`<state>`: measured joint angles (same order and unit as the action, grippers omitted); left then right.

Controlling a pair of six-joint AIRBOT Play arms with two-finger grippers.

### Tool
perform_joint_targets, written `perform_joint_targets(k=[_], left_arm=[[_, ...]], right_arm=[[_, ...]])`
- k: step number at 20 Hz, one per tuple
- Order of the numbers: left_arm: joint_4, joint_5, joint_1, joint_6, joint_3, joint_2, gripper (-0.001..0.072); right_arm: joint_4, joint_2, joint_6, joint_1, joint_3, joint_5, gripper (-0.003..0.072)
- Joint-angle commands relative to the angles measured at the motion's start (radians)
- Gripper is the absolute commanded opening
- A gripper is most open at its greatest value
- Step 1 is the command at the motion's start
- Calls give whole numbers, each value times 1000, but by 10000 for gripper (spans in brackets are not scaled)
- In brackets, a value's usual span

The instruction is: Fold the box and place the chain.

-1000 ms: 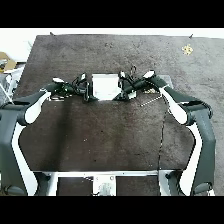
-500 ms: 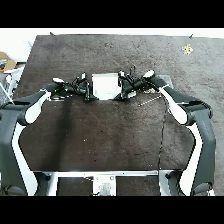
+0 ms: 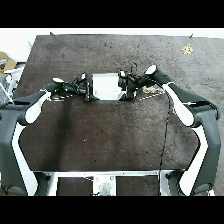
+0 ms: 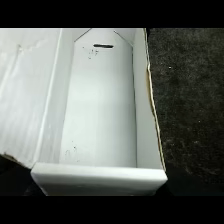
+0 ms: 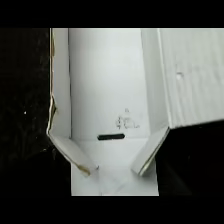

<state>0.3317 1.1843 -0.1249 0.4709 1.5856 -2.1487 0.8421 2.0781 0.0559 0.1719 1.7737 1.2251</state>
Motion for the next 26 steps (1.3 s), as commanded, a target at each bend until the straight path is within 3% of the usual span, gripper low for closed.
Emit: perform_joint_targets(k=[1,2,3,6,8,11,16,21,26], left_arm=[[0,2,1,0,0,0,286],[0,2,1,0,0,0,286],[0,2,1,0,0,0,285],[0,2,1,0,0,0,286],[0,2,1,0,0,0,286],[0,2,1,0,0,0,286],[0,2,1,0,0,0,285],[-1,2,1,0,0,0,286],[-2,2,1,0,0,0,286]], right_arm=[[89,-59,-84,-13,1,8,680],[86,-77,-89,-20,1,29,663],[78,-93,-103,-25,1,50,595],[-67,-116,-105,-44,1,101,193],[-236,-114,-105,-50,1,107,21],[-379,-111,-105,-42,1,56,6],[-424,-58,-106,-16,17,-82,5],[-426,41,-140,-16,126,-89,5],[-346,96,-138,-16,135,-45,5]])
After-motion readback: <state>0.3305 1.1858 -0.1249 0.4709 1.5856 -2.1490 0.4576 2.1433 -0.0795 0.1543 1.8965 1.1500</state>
